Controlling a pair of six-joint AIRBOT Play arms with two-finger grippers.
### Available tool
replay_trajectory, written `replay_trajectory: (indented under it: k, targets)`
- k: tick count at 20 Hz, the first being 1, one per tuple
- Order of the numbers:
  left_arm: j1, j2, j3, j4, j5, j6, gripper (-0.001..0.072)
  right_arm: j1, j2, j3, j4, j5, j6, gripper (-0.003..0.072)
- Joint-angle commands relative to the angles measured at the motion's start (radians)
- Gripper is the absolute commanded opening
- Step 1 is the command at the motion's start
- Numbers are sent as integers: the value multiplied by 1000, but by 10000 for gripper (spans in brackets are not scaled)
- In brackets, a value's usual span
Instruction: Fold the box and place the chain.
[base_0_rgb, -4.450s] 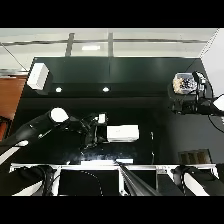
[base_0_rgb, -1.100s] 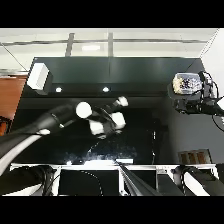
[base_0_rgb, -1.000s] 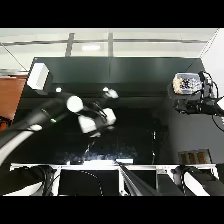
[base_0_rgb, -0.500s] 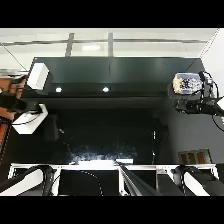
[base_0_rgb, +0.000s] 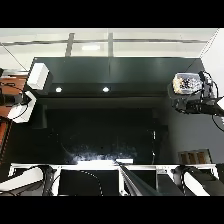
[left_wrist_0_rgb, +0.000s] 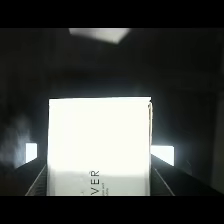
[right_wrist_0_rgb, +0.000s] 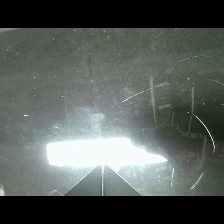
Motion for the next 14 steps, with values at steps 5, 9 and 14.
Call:
replay_trajectory:
  k: [5, 9, 14]
  targets:
    - [-70, -205, 143, -66, 106, 97, 289, 0, 1, 0, 1, 1, 1, 16]
    - [-82, -248, 179, -58, 163, 38, 593, 0, 1, 0, 2, 6, 1, 16]
    - [-81, -181, 266, -24, -36, 3, 719, 0, 1, 1, 7, 14, 0, 16]
